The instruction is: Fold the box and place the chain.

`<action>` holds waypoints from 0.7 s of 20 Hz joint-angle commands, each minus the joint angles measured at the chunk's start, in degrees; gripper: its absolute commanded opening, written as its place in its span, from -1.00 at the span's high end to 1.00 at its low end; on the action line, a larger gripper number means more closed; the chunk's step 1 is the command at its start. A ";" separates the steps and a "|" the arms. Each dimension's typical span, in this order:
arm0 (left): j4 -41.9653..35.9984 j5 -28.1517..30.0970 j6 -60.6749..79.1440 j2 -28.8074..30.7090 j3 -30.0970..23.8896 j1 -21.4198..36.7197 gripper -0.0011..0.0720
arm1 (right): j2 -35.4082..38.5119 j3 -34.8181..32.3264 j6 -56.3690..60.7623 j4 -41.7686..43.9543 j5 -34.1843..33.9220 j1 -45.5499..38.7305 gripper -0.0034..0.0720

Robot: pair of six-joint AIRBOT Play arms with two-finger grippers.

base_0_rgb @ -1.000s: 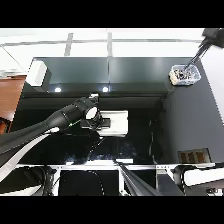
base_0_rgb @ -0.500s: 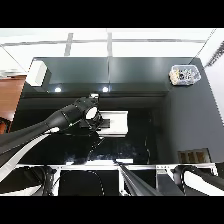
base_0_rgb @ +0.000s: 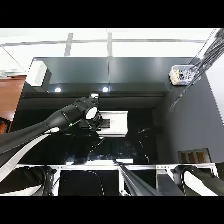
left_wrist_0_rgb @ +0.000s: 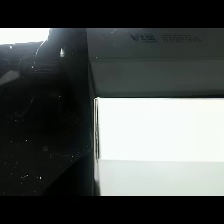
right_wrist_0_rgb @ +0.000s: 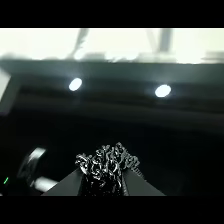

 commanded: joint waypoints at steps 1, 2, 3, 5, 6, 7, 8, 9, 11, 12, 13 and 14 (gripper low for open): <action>0.02 0.04 0.00 0.02 0.00 0.04 0.89 | 0.44 -2.54 -0.81 4.46 6.43 5.95 0.88; 0.02 0.04 0.00 0.02 0.00 0.04 0.89 | 0.44 -3.65 -0.83 4.31 6.01 8.00 0.88; 0.02 0.04 0.00 0.02 0.00 0.04 0.89 | 0.37 -4.61 -0.83 3.69 5.07 10.14 0.88; 0.02 0.02 0.00 0.02 0.00 0.04 0.89 | 0.17 -5.62 -0.79 2.25 2.67 13.51 0.88; 0.02 0.00 0.00 0.02 0.00 0.04 0.89 | 0.02 -5.84 -0.76 2.12 2.01 14.75 0.88; 0.02 0.02 0.00 0.02 0.00 0.04 0.89 | -0.20 -5.84 -0.70 2.19 1.66 15.98 0.88; 0.02 0.02 0.00 0.02 0.00 0.04 0.89 | -0.28 -5.84 -0.57 2.19 1.40 17.05 0.88; 0.02 0.02 0.00 0.02 0.00 0.04 0.89 | -0.31 -5.84 -0.52 2.21 1.22 18.12 0.88; 0.02 0.02 0.00 0.02 0.00 0.04 0.89 | -0.31 -5.84 -0.13 2.25 0.83 20.31 0.88; 0.02 0.02 0.00 0.02 0.00 0.04 0.89 | -0.31 -5.84 -0.11 2.36 0.31 21.46 0.88; 0.02 0.02 0.00 0.02 0.00 0.04 0.89 | -0.31 -5.84 0.02 2.40 -0.37 22.58 0.88; 0.02 0.02 0.00 0.02 0.00 0.04 0.89 | -0.31 -5.84 0.13 2.40 -1.18 23.74 0.88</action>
